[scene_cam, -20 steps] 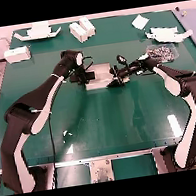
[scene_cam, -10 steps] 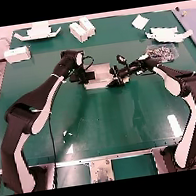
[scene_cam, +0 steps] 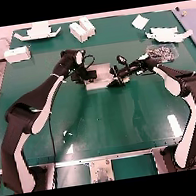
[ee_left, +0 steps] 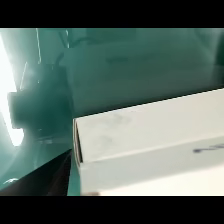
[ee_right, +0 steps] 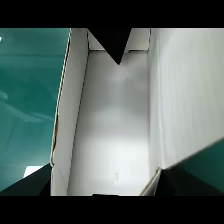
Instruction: Fold the box and place the chain.
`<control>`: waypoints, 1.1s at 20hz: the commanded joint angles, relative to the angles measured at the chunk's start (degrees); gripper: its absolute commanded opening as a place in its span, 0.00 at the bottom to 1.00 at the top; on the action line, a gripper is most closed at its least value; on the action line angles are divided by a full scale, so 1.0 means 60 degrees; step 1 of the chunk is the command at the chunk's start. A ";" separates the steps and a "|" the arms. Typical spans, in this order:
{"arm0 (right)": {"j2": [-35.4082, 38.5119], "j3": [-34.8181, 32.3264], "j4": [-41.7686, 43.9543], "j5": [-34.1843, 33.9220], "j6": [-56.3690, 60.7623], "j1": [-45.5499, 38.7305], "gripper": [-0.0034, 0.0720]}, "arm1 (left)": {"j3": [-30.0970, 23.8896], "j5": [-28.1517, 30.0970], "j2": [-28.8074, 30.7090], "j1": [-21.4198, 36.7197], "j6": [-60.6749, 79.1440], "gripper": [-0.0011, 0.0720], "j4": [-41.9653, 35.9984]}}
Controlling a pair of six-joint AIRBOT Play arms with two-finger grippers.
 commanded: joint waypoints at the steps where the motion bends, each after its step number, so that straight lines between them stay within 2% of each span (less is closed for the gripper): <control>1: 0.0000 0.0007 0.0015 0.0000 0.0022 0.0007 0.67 | 0.0255 -0.0029 0.0095 0.0007 0.0667 0.70 -0.0084; 9: 0.0000 0.0007 0.0015 0.0000 0.0022 0.0007 0.67 | 0.0259 -0.1151 0.0758 0.0357 0.3064 0.70 0.0521; 10: 0.0000 0.0007 0.0015 0.0000 0.0022 0.0007 0.67 | 0.0248 -0.1220 0.0933 0.0364 0.3424 0.95 0.0525; 11: 0.0000 0.0007 0.0015 0.0000 0.0022 0.0007 0.67 | 0.0237 -0.1253 0.1089 0.0364 0.3759 0.98 0.0521; 13: 0.0000 0.0007 0.0015 0.0000 0.0022 0.0007 0.67 | 0.0117 -0.1355 0.1348 0.0426 0.5067 0.98 0.0390; 16: 0.0000 0.0007 0.0015 0.0000 0.0022 0.0007 0.67 | -0.0178 -0.1548 0.1472 0.0710 0.7155 0.98 -0.0477; 19: 0.0000 0.0007 0.0015 -0.0004 0.0022 0.0007 0.67 | -0.0459 -0.1537 0.1475 0.1304 0.8240 0.98 -0.0586; 20: 0.0000 0.0007 0.0015 -0.0004 0.0022 0.0007 0.67 | -0.0539 -0.1541 0.1475 0.1555 0.8692 0.98 -0.0860; 22: 0.0000 0.0007 0.0015 0.0000 0.0022 0.0004 0.67 | -0.0648 -0.1504 0.1475 0.2215 0.9912 0.98 -0.2412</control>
